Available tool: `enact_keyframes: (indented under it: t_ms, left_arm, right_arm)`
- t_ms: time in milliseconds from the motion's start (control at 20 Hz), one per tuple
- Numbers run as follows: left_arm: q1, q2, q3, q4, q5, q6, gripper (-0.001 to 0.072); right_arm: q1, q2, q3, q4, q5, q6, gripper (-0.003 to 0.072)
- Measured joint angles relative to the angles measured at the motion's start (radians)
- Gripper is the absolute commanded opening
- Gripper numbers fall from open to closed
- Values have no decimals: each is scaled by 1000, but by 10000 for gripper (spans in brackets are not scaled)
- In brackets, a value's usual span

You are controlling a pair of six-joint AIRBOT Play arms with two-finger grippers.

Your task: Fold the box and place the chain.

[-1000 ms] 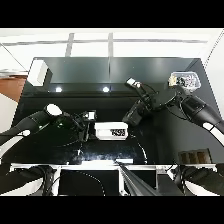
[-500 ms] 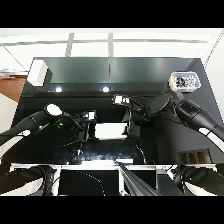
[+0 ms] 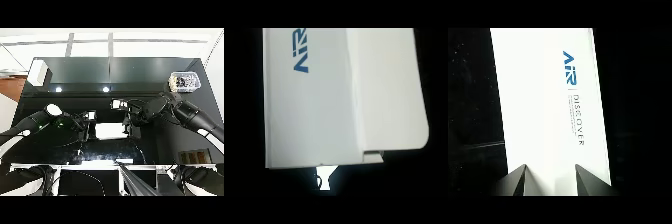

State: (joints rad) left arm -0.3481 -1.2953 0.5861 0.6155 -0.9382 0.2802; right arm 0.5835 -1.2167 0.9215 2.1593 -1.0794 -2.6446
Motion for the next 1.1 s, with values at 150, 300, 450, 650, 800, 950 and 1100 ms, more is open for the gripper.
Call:
enact_keyframes:
  t_ms: [150,300,450,650,800,950,1100]
  left_arm:
    - [0,0,0,0,0,0,501]
    - [0,0,0,0,0,0,501]
    - [0,0,0,0,0,0,501]
    - [0,0,0,0,0,1,501]
    - [0,0,0,0,-1,1,501]
    - [0,0,0,0,-2,0,501]
    - [0,0,0,0,-3,0,501]
  right_arm:
    - [0,0,0,-3,2,0,258]
    - [8,0,0,-14,8,10,229]
    - [29,0,0,-43,29,42,233]
    - [49,0,0,-64,66,72,562]
    - [53,0,0,-69,92,89,562]
    - [55,0,0,-71,103,98,561]
    - [56,-6,0,-76,111,101,414]
